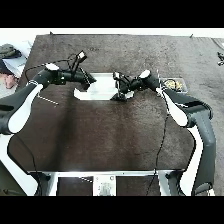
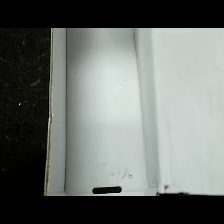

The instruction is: Fold the box and place the chain.

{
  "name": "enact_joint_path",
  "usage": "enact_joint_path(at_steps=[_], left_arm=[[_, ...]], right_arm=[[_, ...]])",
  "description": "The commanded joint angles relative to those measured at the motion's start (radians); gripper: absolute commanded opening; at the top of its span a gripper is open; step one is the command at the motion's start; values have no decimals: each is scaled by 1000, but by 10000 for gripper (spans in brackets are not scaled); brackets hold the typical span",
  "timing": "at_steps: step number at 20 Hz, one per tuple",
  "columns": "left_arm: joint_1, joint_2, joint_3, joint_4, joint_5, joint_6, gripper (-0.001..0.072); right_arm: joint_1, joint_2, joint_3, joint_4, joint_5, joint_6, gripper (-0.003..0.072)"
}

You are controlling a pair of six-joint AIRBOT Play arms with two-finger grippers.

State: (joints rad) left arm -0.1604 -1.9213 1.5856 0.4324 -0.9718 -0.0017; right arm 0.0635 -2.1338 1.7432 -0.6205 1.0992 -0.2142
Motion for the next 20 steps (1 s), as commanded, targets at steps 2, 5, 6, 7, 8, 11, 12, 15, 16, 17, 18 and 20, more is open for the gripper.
enact_joint_path(at_steps=[2,5,6,7,8,11,12,15,16,17,18,20], left_arm=[[0,-63,47,2,43,-28,8],[0,-77,47,4,47,-33,9],[0,-80,47,10,47,-40,9],[0,-80,47,24,47,-49,9],[0,-80,47,35,47,-51,9],[0,-80,39,47,43,-61,9],[0,-80,33,53,37,-61,9],[0,-81,32,66,24,-69,9],[0,-81,32,66,19,-69,9],[0,-84,33,66,18,-69,9],[0,-89,32,66,17,-69,9],[0,-94,33,69,17,-69,10]], right_arm=[[0,0,0,-1,0,-2,167],[0,0,0,-1,0,-2,167],[0,0,0,-1,0,-2,167],[0,0,0,-1,0,-2,167],[0,0,0,-1,0,-2,167],[0,0,0,-1,0,-2,167],[0,0,0,-1,0,-2,167],[0,0,0,-1,0,-2,167],[0,0,0,-1,0,-2,167],[0,0,0,-1,0,-2,167],[0,0,0,-1,0,-2,167],[0,0,0,-1,0,-2,167]])
